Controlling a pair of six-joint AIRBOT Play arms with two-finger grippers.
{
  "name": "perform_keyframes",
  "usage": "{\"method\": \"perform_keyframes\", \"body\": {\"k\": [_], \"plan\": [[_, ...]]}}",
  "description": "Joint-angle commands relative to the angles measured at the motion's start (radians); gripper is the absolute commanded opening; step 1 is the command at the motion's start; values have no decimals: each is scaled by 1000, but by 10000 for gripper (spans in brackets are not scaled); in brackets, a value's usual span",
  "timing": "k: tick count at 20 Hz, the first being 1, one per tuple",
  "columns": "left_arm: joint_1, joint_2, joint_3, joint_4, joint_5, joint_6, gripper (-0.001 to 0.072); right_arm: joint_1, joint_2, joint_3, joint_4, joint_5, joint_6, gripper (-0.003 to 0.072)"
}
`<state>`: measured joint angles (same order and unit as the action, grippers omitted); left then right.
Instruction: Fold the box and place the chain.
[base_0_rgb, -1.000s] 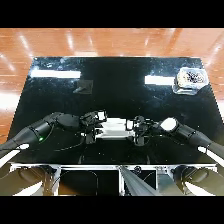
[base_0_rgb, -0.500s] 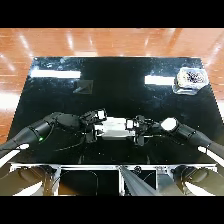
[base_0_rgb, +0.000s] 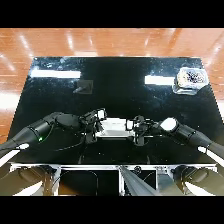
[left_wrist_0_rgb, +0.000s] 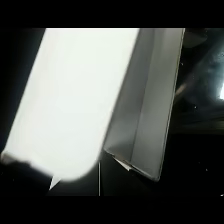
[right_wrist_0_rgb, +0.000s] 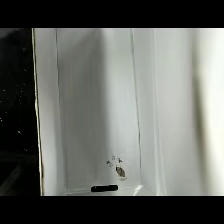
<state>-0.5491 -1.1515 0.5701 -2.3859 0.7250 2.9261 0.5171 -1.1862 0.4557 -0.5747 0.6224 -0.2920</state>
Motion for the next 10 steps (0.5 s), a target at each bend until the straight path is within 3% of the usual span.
{"method": "perform_keyframes", "body": {"k": [1,4,7,10], "plan": [[59,27,1,35,81,-106,24,0,0,0,1,-2,1,542],[140,112,1,87,133,-216,24,0,0,0,1,-2,1,542],[248,200,1,203,191,-535,24,0,0,0,1,3,1,542],[376,208,1,313,336,-790,24,0,0,0,1,2,1,542]]}}
